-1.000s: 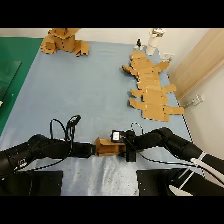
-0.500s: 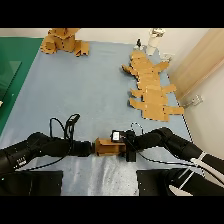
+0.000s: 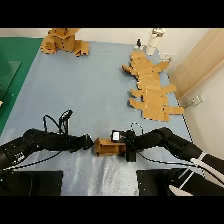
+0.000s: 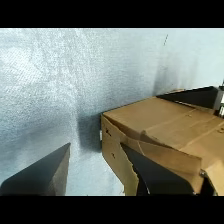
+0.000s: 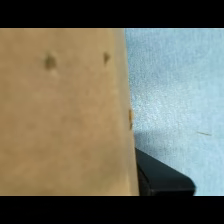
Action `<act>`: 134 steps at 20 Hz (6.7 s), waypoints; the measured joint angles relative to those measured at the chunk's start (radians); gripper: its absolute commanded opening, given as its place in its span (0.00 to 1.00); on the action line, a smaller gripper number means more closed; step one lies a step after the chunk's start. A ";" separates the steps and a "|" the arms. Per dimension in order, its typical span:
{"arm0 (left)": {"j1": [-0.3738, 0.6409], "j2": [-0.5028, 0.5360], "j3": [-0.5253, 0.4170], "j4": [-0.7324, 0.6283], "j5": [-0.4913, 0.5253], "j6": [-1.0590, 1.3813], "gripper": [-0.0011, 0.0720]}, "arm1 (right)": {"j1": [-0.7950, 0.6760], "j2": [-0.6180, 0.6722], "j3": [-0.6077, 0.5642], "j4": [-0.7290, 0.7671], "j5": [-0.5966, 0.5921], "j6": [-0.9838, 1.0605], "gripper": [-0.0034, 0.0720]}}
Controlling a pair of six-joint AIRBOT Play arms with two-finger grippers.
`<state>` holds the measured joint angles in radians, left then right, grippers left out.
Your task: Fold the box.
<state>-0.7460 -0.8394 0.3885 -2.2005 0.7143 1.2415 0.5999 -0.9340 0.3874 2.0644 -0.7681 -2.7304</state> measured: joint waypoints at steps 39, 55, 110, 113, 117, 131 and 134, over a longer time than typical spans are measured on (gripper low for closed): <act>-0.070 -0.006 0.029 -0.100 -0.060 0.132 0.66 | 0.000 0.000 0.000 0.000 0.000 0.000 0.67; -0.168 -0.098 0.120 0.010 -0.069 -0.102 0.66 | 0.000 0.000 0.000 0.000 0.000 0.000 0.67; -0.401 -0.311 0.596 0.629 0.782 -0.615 0.03 | 0.000 0.000 0.000 0.002 0.001 0.000 0.67; -0.415 -0.289 0.592 0.623 0.800 -0.473 0.03 | 0.000 0.000 0.000 0.001 0.001 0.000 0.67; -0.427 -0.235 0.517 0.491 0.677 -0.146 0.03 | 0.000 0.000 0.000 0.000 0.000 0.000 0.67; 0.015 -0.031 0.067 0.190 0.202 1.159 0.98 | 0.000 0.000 0.000 0.000 0.000 0.000 0.67; -0.012 -0.025 0.032 0.157 0.056 1.264 0.98 | 0.000 0.000 0.000 0.000 0.000 0.000 0.67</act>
<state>-0.7582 -0.8642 0.4206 -2.0434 0.7704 2.5053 0.5999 -0.9340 0.3870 2.0640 -0.7677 -2.7308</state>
